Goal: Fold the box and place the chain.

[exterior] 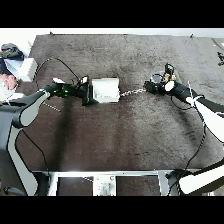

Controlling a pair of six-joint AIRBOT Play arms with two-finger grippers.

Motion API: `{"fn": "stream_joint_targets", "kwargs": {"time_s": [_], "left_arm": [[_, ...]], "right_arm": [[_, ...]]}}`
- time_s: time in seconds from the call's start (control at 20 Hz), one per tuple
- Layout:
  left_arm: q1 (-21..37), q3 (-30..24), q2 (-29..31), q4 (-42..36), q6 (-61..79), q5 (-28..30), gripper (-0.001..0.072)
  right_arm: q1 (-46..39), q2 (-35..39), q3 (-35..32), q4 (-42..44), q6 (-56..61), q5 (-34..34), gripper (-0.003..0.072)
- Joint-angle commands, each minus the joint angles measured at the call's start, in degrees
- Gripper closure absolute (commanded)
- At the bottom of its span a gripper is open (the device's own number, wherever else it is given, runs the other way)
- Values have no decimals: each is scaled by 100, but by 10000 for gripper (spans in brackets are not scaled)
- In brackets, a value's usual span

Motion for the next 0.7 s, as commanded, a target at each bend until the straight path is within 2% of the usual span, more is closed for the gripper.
{"fn": "stream_joint_targets", "kwargs": {"time_s": [0.0,0.25,0.45,0.65], "left_arm": [[-2,0,-2,2,0,-2,384],[-2,0,-2,2,0,-2,384],[-2,0,-2,2,0,-2,384],[-2,0,-2,2,0,-2,384]], "right_arm": [[129,293,4,37,-24,297,674],[568,1427,4,35,-452,833,674],[887,2400,15,42,-645,555,674],[1410,2977,48,13,-800,-26,674]]}}
